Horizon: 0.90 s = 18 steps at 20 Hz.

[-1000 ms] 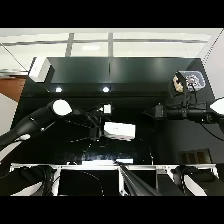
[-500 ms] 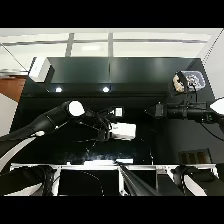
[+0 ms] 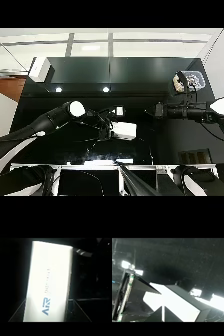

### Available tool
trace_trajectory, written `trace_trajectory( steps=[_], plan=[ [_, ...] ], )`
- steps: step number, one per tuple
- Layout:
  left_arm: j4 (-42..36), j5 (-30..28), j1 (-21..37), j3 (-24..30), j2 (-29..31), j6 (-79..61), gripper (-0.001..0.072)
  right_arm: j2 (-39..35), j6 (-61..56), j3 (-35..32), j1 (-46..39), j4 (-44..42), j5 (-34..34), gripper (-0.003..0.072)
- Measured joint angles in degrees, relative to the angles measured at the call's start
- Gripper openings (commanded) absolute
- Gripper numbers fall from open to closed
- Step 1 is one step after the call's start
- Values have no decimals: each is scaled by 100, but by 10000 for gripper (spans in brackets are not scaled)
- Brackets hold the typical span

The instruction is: Fold the box and place the chain.

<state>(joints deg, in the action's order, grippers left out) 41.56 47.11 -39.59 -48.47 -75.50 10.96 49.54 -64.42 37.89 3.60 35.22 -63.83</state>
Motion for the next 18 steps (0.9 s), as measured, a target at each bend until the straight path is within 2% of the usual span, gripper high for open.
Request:
trace_trajectory(
  steps=[18],
  plan=[
    [-68,-120,-7,-39,-168,2,714,0,-2,0,0,39,0,39]
  ],
)
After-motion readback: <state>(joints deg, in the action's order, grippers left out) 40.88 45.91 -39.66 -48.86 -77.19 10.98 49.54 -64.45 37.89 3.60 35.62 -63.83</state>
